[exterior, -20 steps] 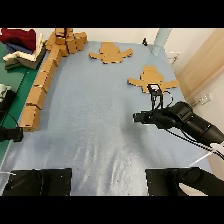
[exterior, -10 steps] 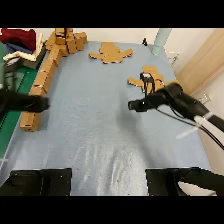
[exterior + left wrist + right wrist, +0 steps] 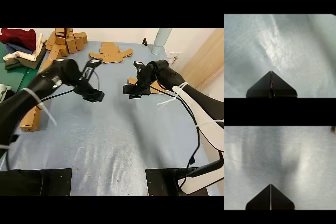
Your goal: Fold the box.
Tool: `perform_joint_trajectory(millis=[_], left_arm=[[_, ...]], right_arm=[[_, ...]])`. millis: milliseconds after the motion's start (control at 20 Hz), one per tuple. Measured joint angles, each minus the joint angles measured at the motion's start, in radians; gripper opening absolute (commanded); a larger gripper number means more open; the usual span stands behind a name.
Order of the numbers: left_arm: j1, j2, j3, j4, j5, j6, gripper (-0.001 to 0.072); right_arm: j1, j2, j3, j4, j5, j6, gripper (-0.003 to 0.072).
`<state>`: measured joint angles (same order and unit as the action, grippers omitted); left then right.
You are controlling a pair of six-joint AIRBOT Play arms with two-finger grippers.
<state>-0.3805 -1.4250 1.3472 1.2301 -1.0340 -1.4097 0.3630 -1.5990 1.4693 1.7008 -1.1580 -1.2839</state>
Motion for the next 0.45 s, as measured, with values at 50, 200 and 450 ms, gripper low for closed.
perform_joint_trajectory(millis=[50,200,450], left_arm=[[-0.006,-0.029,0.021,0.000,0.007,-0.001,0.0014],[-0.018,-0.080,0.057,-0.002,0.019,-0.002,0.0014],[-0.024,-0.104,0.075,-0.003,0.029,-0.003,0.0014]], right_arm=[[-0.002,-0.013,0.012,0.013,-0.006,-0.001,0.0006],[-0.005,-0.034,0.032,0.032,-0.014,-0.004,0.0006],[-0.008,-0.045,0.041,0.043,-0.021,-0.004,0.0006]])
